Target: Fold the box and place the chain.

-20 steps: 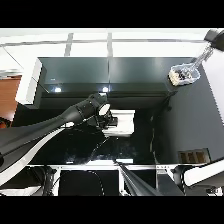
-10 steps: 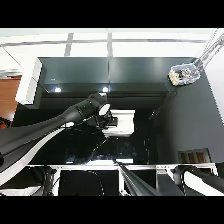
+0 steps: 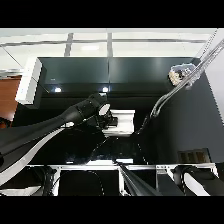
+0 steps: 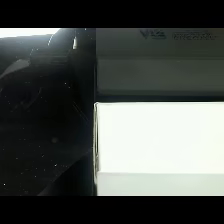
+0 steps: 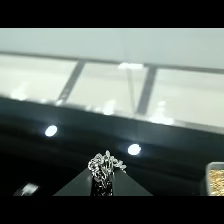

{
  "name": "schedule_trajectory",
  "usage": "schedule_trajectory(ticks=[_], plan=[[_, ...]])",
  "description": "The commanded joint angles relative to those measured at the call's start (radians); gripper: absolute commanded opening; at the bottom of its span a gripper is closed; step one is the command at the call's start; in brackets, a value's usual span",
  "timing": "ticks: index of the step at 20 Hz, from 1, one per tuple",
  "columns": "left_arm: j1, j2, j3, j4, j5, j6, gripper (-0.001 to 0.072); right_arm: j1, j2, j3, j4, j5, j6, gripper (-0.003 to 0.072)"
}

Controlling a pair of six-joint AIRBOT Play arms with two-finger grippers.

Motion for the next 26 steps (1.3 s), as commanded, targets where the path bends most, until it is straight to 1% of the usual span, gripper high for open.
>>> schedule_trajectory(ticks=[1,7,10,12,18,20,23,26], plan=[[0.0,0.0,0.0,0.0,-0.001,0.0,0.0026,0.043,0.011,-0.016,0.098,0.135,-0.05,0.0018],[0.0,0.0,0.0,0.0,-0.014,0.0,0.0026,0.082,0.011,-0.189,0.22,0.178,-0.06,0.0019],[0.0,0.0,0.0,0.0,-0.024,0.0,0.0026,0.082,0.011,-0.269,0.286,0.169,-0.073,0.0019],[0.0,0.0,0.0,0.0,-0.024,0.0,0.0026,0.082,0.01,-0.292,0.309,0.149,-0.08,0.0018],[0.0,0.0,0.0,0.0,-0.021,0.0,0.0026,0.082,0.008,-0.294,0.35,0.13,-0.085,0.0018],[0.0,-0.001,0.0,0.0,-0.018,0.0,0.0026,0.09,0.008,-0.329,0.35,0.137,-0.084,0.0019],[0.0,0.0,0.0,0.0,-0.008,0.0,0.0026,0.151,0.008,-0.473,0.35,0.111,-0.085,0.0019],[0.0,0.0,0.0,0.0,-0.008,0.0,0.0026,0.242,0.008,-0.632,0.366,-0.023,-0.089,0.0019]])
